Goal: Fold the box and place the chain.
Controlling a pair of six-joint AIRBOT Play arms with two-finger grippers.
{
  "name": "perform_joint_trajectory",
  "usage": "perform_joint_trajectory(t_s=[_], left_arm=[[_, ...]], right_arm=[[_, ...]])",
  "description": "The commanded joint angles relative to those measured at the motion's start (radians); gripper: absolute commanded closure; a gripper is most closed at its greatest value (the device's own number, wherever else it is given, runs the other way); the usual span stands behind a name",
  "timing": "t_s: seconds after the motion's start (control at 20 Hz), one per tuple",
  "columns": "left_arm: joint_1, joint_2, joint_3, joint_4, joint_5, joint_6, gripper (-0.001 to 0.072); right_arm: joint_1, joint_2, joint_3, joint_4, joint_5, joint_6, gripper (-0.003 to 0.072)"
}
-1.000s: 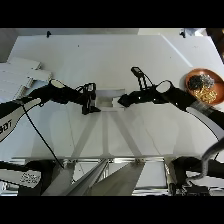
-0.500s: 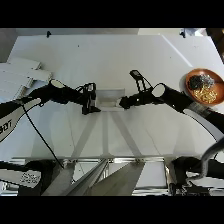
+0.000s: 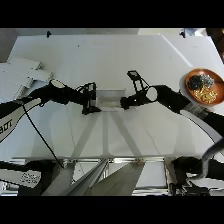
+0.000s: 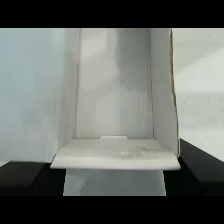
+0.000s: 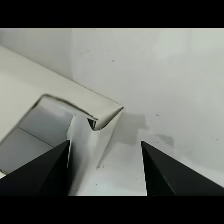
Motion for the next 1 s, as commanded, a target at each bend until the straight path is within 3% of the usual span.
perform_joint_trajectory(t_s=[0.0,0.15,0.5,0.7,0.8,0.95], left_arm=[[0.001,0.000,0.000,0.005,-0.002,0.004,0.0537],[0.001,0.000,0.000,0.005,-0.002,0.004,0.0537],[0.001,0.000,0.000,0.005,-0.002,0.004,0.0537],[0.001,0.000,0.000,0.005,-0.002,0.004,0.0537],[0.001,0.000,0.000,0.005,-0.002,0.004,0.0537],[0.001,0.000,0.000,0.005,-0.002,0.004,0.0537]], right_arm=[[0.044,0.000,0.055,-0.294,0.065,0.270,0.0237],[0.089,-0.001,0.078,-0.409,0.116,0.397,0.0239],[0.174,-0.020,0.112,-0.414,0.079,0.578,0.0254],[0.206,-0.129,0.218,-0.410,0.192,0.578,0.0258],[0.211,-0.169,0.266,-0.413,0.231,0.613,0.0357],[0.212,-0.180,0.283,-0.431,0.265,0.676,0.0365]])
